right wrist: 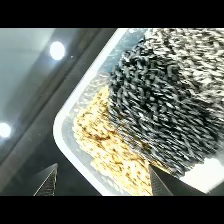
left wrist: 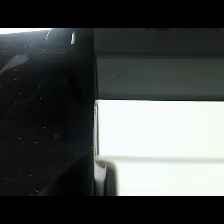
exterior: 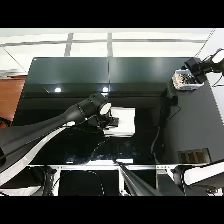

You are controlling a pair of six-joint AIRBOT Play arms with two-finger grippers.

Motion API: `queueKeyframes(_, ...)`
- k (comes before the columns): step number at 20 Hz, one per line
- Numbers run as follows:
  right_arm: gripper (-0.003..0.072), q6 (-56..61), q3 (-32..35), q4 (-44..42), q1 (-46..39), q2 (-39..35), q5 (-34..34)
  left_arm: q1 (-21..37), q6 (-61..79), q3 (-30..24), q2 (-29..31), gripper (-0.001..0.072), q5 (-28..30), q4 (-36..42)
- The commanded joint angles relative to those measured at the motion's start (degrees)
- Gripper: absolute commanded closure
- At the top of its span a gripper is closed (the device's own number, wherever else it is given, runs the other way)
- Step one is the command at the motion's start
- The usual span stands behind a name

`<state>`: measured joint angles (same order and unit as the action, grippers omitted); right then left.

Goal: Fold the box and place the chain.

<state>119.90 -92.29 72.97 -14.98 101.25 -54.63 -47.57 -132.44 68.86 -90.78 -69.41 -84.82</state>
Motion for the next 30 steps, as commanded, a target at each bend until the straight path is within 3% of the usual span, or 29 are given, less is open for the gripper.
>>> queueKeyframes(1, 0.0080, -1.7, -7.0, -2.0, -0.4, 5.2, -6.4, 0.1, 0.0, 0.0, 0.0, 0.0684, -0.1, 0.1)
queueKeyframes(6, 0.0080, 2.1, -7.8, -0.8, -0.7, 6.8, -12.2, 0.1, 0.0, 0.0, 0.0, 0.0684, 0.0, 0.0)
queueKeyframes(12, 0.0082, 3.1, -7.8, -1.5, -1.0, 7.1, -10.5, 0.1, 0.0, 0.0, 0.0, 0.0684, 0.0, 0.0)
queueKeyframes(15, 0.0152, 3.0, -7.8, -1.9, -0.8, 7.4, -10.6, 0.1, 0.0, 0.0, 0.0, 0.0684, 0.4, 0.0)
queueKeyframes(25, 0.0161, 0.9, -7.8, -2.8, -0.9, 9.5, -8.8, 0.1, 0.0, 0.0, 0.0, 0.0684, 0.5, 0.0)
queueKeyframes(27, 0.0597, -4.9, -7.8, -4.2, -0.8, 9.6, -8.5, 0.1, 0.0, 0.0, 0.0, 0.0684, 0.6, 0.0)
queueKeyframes(30, 0.0633, -11.3, -7.8, -5.0, -1.1, 8.7, -10.5, 0.1, 0.0, 0.0, 0.0, 0.0684, 0.6, 0.0)
